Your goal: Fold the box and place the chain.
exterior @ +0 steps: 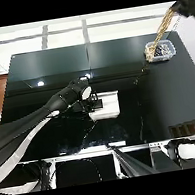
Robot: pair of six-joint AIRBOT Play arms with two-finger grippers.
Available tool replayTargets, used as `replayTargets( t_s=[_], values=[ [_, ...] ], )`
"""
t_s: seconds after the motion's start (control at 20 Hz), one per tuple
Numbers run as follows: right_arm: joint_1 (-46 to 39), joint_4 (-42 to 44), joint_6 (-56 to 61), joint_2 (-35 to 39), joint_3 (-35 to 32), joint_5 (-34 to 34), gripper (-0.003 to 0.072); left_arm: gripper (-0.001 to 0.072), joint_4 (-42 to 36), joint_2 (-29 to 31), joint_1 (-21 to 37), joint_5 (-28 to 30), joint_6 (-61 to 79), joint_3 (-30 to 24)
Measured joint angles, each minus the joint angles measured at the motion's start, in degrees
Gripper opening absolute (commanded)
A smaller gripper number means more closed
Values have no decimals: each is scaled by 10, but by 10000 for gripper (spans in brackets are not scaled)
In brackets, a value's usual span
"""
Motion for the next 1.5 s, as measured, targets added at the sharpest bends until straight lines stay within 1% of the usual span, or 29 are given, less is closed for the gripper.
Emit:
replayTargets(
  t_s=[0.3,0.55,0.7,0.8,0.95,1.05,1.15,1.3,1.5],
  values=[
    [0,9,-35,134,0,53,16,28,0,0,0,0,0,0],
    [0,66,-54,216,0,105,17,28,0,0,0,-1,0,0],
    [13,105,-63,242,0,158,18,28,0,0,0,-10,0,0],
    [36,120,-66,252,-1,202,18,28,0,0,0,-11,0,0],
    [98,129,-68,259,-24,263,18,28,0,0,0,-13,0,0],
    [153,132,-68,261,-55,279,18,28,0,0,0,-13,0,0],
    [214,133,-66,263,-96,271,18,28,0,0,0,-14,0,0],
    [296,135,-63,263,-162,217,19,28,0,0,0,-14,0,0],
    [350,136,-62,262,-240,146,18,28,0,0,0,-14,0,0]
  ],
)
